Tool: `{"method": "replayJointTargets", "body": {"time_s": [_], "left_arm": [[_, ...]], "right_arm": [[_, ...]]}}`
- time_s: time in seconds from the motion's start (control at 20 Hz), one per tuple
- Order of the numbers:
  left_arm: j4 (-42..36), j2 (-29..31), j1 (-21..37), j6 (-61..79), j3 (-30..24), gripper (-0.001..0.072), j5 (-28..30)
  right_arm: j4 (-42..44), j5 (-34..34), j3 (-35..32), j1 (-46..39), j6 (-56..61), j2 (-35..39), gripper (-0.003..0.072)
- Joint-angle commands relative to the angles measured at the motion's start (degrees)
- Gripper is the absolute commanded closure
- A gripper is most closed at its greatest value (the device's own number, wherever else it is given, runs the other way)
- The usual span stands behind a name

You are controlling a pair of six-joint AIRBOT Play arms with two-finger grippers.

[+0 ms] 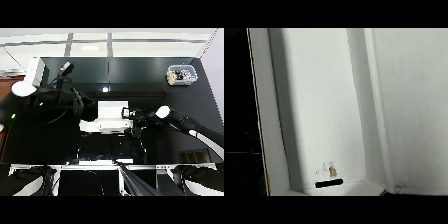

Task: Fold the box and place the chain.

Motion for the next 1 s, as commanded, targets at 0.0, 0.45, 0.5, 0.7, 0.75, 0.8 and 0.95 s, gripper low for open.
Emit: {"method": "replayJointTargets", "body": {"time_s": [0.0, 0.45, 0.5, 0.7, 0.75, 0.8, 0.95], "left_arm": [[-1.2, 10.93, 0.66, 14.25, -10.4, 0.0681, -1.95], [17.66, 4.28, -3.21, 33.09, -14.34, 0.0681, -1.73], [18.93, 2.27, -4.9, 33.99, -13.03, 0.068, -1.53], [19.8, -3.32, -10.25, 29.55, -7.89, -0.0006, 5.49], [19.91, -4.04, -10.64, 29.07, -6.99, -0.0006, 6.32], [19.91, -4.55, -10.62, 29.05, -6.36, -0.0006, 7.02], [19.89, -5.22, -10.54, 29.05, -5.97, -0.0006, 8.46]], "right_arm": [[0.0, 0.02, 0.02, 0.0, 0.02, -0.04, 0.0615], [0.0, 0.02, 0.02, 0.0, 0.02, -0.04, 0.0615], [0.0, 0.02, 0.02, 0.0, 0.02, -0.04, 0.0615], [0.0, 0.02, 0.02, 0.0, 0.02, -0.04, 0.0615], [0.0, 0.02, 0.02, 0.0, 0.02, -0.04, 0.0615], [0.0, 0.02, 0.02, 0.0, 0.02, -0.04, 0.0615], [0.0, 0.02, 0.02, 0.0, 0.02, -0.04, 0.0615]]}}
